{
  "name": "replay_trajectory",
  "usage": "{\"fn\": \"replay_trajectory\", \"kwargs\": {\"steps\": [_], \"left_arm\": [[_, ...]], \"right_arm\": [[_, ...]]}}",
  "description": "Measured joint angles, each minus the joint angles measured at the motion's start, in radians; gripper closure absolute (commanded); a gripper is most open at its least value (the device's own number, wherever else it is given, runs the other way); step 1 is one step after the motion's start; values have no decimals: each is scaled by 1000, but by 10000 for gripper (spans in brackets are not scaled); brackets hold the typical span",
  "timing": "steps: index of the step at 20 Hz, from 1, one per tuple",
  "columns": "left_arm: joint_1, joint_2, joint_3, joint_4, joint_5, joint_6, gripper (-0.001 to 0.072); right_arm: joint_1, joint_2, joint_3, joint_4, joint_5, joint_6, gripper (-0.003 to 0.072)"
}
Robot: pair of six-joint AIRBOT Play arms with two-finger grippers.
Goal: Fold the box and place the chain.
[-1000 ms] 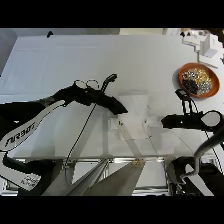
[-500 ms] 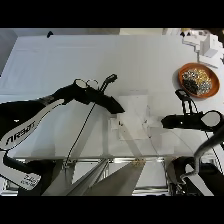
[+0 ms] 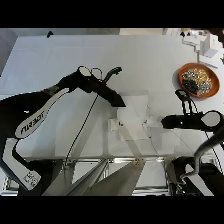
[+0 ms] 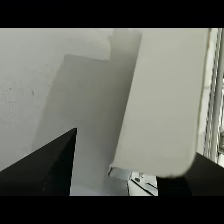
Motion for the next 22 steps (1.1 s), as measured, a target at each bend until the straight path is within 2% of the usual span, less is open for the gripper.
{"fn": "replay_trajectory", "kwargs": {"steps": [9, 11, 13, 15, 17, 18, 21, 22], "left_arm": [[-55, -43, 19, -11, -19, 43, 199], [-55, -45, 19, 2, -42, 48, 229], [-57, -45, 19, 9, -58, 53, 396], [-57, -46, 19, 18, -68, 58, 482], [-57, -46, 19, 37, -76, 59, 663], [-57, -46, 19, 49, -77, 64, 705], [-57, -46, 19, 69, -82, 99, 707], [-57, -45, 19, 74, -79, 111, 707]], "right_arm": [[0, 0, 0, 0, -1, 0, 666], [0, 0, 0, -1, -1, 0, 666], [0, 0, 0, 0, -1, 0, 666], [0, 0, 0, -1, -1, 0, 666], [0, 0, 0, -1, 0, 0, 666], [0, 0, 0, 0, 0, 0, 666], [0, 0, 0, 2, 0, -1, 661], [0, 0, 0, 5, 1, 0, 586]]}}
